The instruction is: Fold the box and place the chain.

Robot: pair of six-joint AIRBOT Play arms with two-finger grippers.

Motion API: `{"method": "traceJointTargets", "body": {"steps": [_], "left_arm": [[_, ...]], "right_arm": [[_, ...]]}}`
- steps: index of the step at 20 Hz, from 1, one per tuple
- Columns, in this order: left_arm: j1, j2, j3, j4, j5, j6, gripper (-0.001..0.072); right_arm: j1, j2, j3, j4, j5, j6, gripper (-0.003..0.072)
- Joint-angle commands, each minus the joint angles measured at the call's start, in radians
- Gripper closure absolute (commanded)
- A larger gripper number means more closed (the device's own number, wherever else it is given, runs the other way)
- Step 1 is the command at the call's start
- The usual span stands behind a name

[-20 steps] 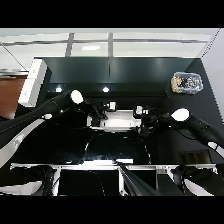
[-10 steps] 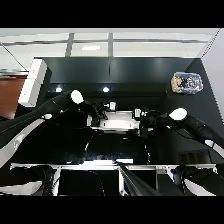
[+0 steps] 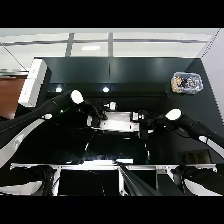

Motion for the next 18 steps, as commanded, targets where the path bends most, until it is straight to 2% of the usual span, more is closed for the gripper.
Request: {"method": "traceJointTargets", "body": {"steps": [1, 8, 18], "left_arm": [[0.0, 0.001, 0.0, -0.028, -0.002, -0.001, 0.0678], [0.0, -0.003, 0.0, -0.032, -0.063, -0.024, 0.0678], [0.0, -0.004, 0.0, -0.032, -0.064, -0.053, 0.0678]], "right_arm": [[0.002, -0.008, 0.001, -0.005, -0.008, -0.002, 0.0077], [0.002, -0.008, 0.001, 0.0, -0.015, 0.0, 0.0077], [0.002, -0.008, 0.001, 0.003, -0.02, 0.003, 0.0076]]}}
